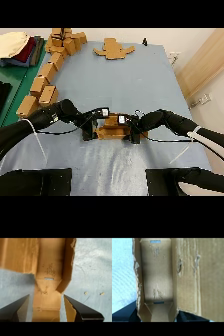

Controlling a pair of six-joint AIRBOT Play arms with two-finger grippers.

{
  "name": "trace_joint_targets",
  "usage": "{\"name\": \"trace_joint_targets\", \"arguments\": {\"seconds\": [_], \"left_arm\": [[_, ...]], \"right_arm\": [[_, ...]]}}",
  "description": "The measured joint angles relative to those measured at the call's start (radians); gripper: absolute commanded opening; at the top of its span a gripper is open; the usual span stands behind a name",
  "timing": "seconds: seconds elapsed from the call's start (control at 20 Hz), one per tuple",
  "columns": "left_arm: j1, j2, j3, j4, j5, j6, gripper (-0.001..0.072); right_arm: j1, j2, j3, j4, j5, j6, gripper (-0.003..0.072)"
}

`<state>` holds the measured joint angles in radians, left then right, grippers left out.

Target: Fold the box.

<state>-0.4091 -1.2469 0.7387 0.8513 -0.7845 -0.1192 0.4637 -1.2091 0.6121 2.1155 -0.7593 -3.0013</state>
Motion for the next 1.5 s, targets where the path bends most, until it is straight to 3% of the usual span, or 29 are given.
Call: {"name": "trace_joint_targets", "arguments": {"seconds": [0.05,0.1,0.15,0.2,0.35,0.45,1.15,1.5], "left_arm": [[-0.011,-0.002,0.0,0.0,0.002,0.0,0.0656],[-0.021,-0.004,0.0,0.0,0.005,0.0,0.0595],[-0.029,-0.005,0.0,0.001,0.009,0.0,0.044],[-0.033,-0.005,0.0,0.0,0.01,0.0,0.0402],[-0.041,-0.007,0.0,0.002,0.021,0.0,0.0399],[-0.043,-0.009,0.0,0.0,0.03,0.0,0.0121],[-0.046,-0.053,0.0,-0.131,0.076,0.082,0.0103],[-0.046,-0.056,0.0,-0.274,0.079,0.229,0.0105]], "right_arm": [[0.0,0.0,0.0,0.0,0.0,0.0,0.0516],[0.0,0.0,0.0,0.0,0.0,0.0,0.0516],[0.0,0.0,0.0,0.0,0.0,0.0,0.0517],[0.0,0.0,0.0,0.0,0.0,0.0,0.0517],[0.0,0.0,0.0,0.0,0.0,0.0,0.0516],[0.0,0.0,0.0,0.0,0.0,0.0,0.0516],[0.0,0.0,0.0,0.0,0.0,0.0,0.0516],[0.0,0.0,0.0,0.0,0.0,0.0,0.0516]]}}
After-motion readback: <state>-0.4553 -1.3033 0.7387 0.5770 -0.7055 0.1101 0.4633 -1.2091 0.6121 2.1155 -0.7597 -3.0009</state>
